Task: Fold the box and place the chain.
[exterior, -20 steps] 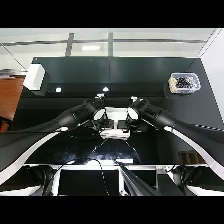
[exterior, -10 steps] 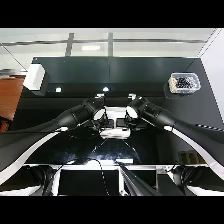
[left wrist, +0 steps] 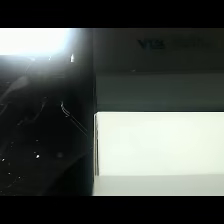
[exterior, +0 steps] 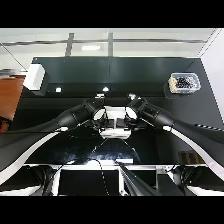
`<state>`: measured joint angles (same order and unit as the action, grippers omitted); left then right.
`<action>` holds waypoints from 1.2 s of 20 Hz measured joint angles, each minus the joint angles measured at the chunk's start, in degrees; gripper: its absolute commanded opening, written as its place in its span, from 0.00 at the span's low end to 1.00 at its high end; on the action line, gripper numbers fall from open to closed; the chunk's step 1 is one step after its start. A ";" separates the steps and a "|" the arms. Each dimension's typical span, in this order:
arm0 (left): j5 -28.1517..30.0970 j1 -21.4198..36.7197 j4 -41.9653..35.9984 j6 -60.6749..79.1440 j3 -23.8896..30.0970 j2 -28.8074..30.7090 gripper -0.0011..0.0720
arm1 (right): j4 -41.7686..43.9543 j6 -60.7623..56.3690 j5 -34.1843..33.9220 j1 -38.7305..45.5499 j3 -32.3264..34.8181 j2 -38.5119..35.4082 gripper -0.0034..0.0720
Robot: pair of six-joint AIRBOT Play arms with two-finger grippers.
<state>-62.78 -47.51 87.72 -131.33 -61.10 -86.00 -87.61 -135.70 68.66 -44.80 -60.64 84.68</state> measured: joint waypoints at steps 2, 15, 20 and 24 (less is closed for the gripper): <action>-0.09 0.00 -0.15 -0.15 0.00 0.00 0.05 | 0.31 0.28 -0.07 -0.13 0.00 0.02 0.08; -0.35 0.00 0.07 0.09 0.00 0.00 0.05 | -0.42 5.11 1.44 -0.42 0.00 -1.88 0.78; -0.28 0.00 0.02 0.07 0.00 0.00 0.05 | -0.98 12.13 3.82 -0.42 0.00 -9.33 0.78; -0.24 0.00 -0.13 0.04 0.00 0.00 0.05 | -2.93 15.19 4.79 1.29 0.00 -18.95 0.78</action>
